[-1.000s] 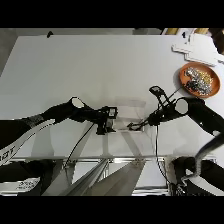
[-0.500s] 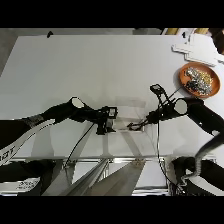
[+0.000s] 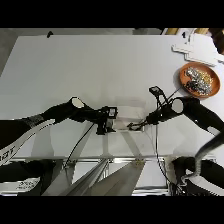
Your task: Fold the box and place the chain.
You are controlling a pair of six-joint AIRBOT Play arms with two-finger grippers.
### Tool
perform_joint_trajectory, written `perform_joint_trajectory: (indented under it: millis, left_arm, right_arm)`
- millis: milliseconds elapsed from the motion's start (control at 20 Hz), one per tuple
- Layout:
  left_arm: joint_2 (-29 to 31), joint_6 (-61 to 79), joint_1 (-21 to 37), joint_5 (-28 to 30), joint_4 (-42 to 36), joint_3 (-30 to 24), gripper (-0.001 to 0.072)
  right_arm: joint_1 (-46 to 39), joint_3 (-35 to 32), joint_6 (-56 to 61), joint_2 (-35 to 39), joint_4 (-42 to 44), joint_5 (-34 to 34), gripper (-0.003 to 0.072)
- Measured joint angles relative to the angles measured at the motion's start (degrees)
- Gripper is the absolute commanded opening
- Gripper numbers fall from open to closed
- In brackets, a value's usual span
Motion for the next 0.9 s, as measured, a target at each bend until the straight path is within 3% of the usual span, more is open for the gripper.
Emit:
perform_joint_trajectory:
  millis: [100,200,500,900]
  left_arm:
    - [0.0,0.0,0.0,0.0,0.0,0.0,0.0206]
    - [0.0,0.0,0.0,0.0,0.0,0.0,0.0206]
    - [0.0,0.0,0.0,0.0,0.0,0.0,0.0206]
    - [0.0,0.0,0.0,0.0,0.0,0.0,0.0206]
  right_arm:
    - [0.0,0.0,0.0,-0.2,0.3,-0.5,0.0091]
    - [0.0,0.0,0.0,-0.2,0.0,-0.5,0.0011]
    - [0.0,-0.1,-0.2,1.4,-0.2,1.0,0.0011]
    - [0.0,-0.1,-2.0,22.2,3.7,7.5,0.0011]
